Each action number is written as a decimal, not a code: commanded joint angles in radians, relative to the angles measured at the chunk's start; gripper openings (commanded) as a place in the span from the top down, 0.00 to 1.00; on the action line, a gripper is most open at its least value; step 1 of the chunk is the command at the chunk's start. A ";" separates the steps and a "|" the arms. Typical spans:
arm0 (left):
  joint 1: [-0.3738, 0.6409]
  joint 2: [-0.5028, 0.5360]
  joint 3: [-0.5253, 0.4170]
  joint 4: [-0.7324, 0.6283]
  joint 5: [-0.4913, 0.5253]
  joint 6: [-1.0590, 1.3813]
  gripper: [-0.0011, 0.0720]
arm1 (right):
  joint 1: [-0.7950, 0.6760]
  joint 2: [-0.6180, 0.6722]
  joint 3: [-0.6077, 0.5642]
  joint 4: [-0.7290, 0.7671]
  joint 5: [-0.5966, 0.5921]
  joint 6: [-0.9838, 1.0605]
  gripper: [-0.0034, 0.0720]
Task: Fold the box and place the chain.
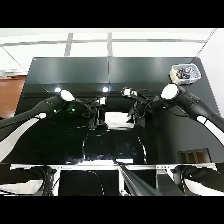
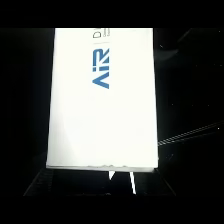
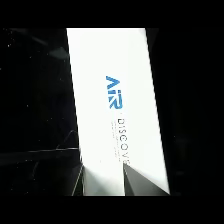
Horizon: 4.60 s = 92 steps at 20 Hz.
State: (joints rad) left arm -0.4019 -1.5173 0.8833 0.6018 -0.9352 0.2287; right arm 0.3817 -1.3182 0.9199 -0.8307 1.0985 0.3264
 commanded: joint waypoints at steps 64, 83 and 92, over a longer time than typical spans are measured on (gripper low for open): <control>-0.159 -0.085 0.259 -0.151 0.042 -0.263 0.01 | -0.542 0.291 -0.179 0.193 0.153 0.534 0.94; -0.159 -0.111 0.260 -0.029 -0.020 -0.389 0.02 | -0.542 0.291 -0.179 0.192 0.131 0.534 0.94; -0.159 -0.111 0.260 -0.010 -0.046 -0.363 0.02 | -0.542 0.291 -0.179 0.190 0.131 0.534 0.94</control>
State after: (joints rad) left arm -0.5606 -1.6276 1.1423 0.5762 -0.9695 -0.1383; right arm -0.1600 -1.0275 0.7414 -0.6403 1.2289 0.8597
